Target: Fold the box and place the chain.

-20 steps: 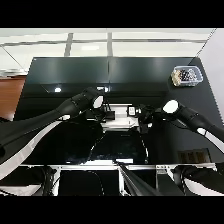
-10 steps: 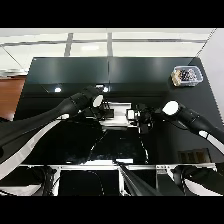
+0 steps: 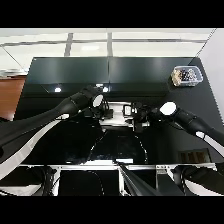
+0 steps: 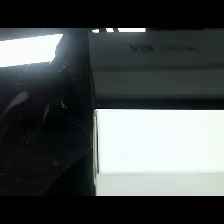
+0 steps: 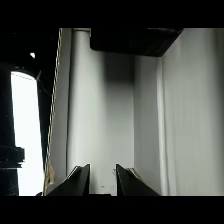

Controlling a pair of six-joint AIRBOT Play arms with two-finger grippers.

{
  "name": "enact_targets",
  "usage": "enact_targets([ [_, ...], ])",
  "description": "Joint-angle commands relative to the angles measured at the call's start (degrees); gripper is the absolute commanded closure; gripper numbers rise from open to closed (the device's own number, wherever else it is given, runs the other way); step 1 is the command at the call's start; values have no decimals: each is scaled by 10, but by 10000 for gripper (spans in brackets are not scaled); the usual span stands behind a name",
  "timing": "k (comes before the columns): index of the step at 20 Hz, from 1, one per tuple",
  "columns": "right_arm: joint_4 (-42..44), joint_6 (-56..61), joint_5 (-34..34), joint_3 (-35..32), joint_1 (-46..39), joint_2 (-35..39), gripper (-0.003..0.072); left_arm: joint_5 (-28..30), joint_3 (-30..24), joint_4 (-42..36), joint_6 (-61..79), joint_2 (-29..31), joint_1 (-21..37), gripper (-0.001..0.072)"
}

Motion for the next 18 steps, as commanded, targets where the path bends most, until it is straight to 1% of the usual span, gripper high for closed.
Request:
enact_targets([
  [1, 41, 24, -1, 0, 1, -17, 496, -3, 1, -3, 0, 0, 0, 680],
  [5, 35, 55, 1, 0, 0, -17, 497, -6, 1, -3, 0, 0, 0, 680],
  [8, 0, 89, 1, 0, 0, -17, 495, -8, 1, -3, 0, 0, 0, 680],
  [9, -7, 100, 1, 0, 0, -17, 471, -9, 1, -3, 0, 0, 0, 680],
  [10, -5, 111, 1, 0, 0, -17, 292, -9, 1, -3, 0, 0, 0, 680],
  [11, -6, 112, 5, 0, 0, -17, 279, -9, 1, -3, 0, 0, 0, 680],
  [12, -7, 112, 12, 0, -1, -17, 455, -9, 1, -3, 0, 0, 0, 680],
  [13, -7, 113, 19, 0, -1, -17, 533, -9, 1, -3, 0, 0, 0, 680],
  [14, -3, 117, 21, 0, 0, -17, 313, -9, 1, -3, 0, 0, 0, 680],
  [15, -3, 134, 21, 0, -1, -16, 209, -9, 1, -3, 0, 0, 0, 680],
  [16, -9, 142, 28, 0, -3, -13, 403, -9, 1, -3, 0, 0, 0, 680],
  [17, -18, 163, 45, 0, -9, -5, 689, -9, 1, -3, 0, 0, 0, 680],
  [18, -24, 198, 65, 1, -20, 9, 675, -9, 1, -2, 0, 0, 0, 680],
])
